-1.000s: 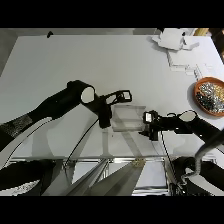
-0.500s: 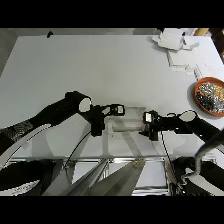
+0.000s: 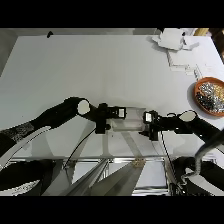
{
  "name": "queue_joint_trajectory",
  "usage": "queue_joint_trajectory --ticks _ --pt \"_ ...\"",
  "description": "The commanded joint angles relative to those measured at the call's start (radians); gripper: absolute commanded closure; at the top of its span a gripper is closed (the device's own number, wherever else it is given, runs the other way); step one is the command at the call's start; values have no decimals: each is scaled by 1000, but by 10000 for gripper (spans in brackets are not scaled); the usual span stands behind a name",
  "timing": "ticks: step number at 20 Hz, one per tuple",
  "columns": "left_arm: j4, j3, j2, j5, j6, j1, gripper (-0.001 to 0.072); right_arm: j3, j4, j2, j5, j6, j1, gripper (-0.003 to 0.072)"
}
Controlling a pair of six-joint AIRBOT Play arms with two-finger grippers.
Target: Fold the box and place the chain.
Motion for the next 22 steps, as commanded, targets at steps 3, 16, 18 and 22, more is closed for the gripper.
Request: queue_joint_trajectory --ticks 3,16,18,22 --pt "-63 -8 -8 -50 47 -8 382 0 0 0 0 0 0 284" --pt "-210 -8 -43 33 66 -50 462 0 0 0 0 0 0 284" --pt "-211 -8 -50 32 66 -62 459 0 0 0 0 0 0 284" --pt "-211 -8 -50 40 65 -64 150 0 0 0 0 0 0 284"
